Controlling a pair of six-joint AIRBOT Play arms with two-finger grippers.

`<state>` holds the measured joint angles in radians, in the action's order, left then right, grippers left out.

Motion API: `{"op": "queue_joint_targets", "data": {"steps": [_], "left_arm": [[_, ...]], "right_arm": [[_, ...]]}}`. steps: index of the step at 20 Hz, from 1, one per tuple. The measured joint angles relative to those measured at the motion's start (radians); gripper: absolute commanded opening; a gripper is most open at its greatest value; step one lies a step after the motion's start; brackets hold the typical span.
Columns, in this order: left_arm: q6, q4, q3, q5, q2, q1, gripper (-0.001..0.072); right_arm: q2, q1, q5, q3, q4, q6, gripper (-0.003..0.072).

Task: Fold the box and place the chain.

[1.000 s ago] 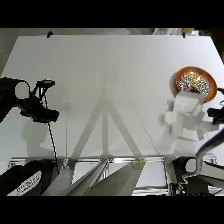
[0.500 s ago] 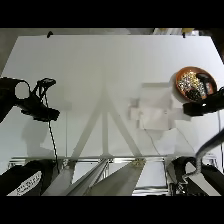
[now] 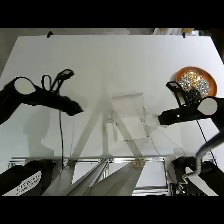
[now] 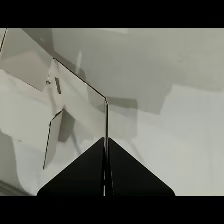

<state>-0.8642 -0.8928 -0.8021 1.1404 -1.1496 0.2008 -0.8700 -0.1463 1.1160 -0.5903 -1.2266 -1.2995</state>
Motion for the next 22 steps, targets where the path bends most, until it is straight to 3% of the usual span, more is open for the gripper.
{"op": "queue_joint_targets", "data": {"steps": [1, 3, 10, 12, 13, 14, 15, 16, 17, 22], "left_arm": [[0.1, 0.104, 0.002, -0.006, -0.032, 0.013, 0.0417], [0.283, 0.282, 0.003, -0.028, -0.114, 0.055, 0.0528], [0.633, 0.555, 0.005, -0.172, -0.332, 0.24, 0.0522], [0.685, 0.603, 0.005, -0.212, -0.363, 0.267, 0.0482], [0.712, 0.626, 0.005, -0.228, -0.375, 0.275, 0.0415], [0.737, 0.649, 0.005, -0.237, -0.383, 0.28, 0.0315], [0.762, 0.667, 0.005, -0.246, -0.389, 0.285, 0.0161], [0.783, 0.678, 0.005, -0.251, -0.394, 0.287, 0.012], [0.803, 0.689, 0.005, -0.253, -0.397, 0.29, 0.0024], [0.962, 0.69, 0.005, -0.244, -0.394, 0.288, 0.0003]], "right_arm": [[0.001, -0.018, -0.011, 0.002, 0.002, -0.003, 0.0017], [0.002, -0.043, -0.027, 0.004, 0.007, -0.007, 0.0017], [0.002, -0.066, -0.045, 0.005, 0.011, -0.012, 0.0017], [0.002, -0.068, -0.045, 0.005, 0.011, -0.012, 0.0017], [0.002, -0.069, -0.046, 0.005, 0.012, -0.013, 0.0017], [0.002, -0.069, -0.046, 0.005, 0.012, -0.013, 0.0017], [0.002, -0.069, -0.046, 0.005, 0.012, -0.013, 0.0017], [0.002, -0.069, -0.047, 0.005, 0.012, -0.013, 0.0017], [0.002, -0.069, -0.047, 0.005, 0.012, -0.013, 0.0017], [0.003, -0.069, -0.032, 0.005, 0.014, -0.013, 0.0018]]}}
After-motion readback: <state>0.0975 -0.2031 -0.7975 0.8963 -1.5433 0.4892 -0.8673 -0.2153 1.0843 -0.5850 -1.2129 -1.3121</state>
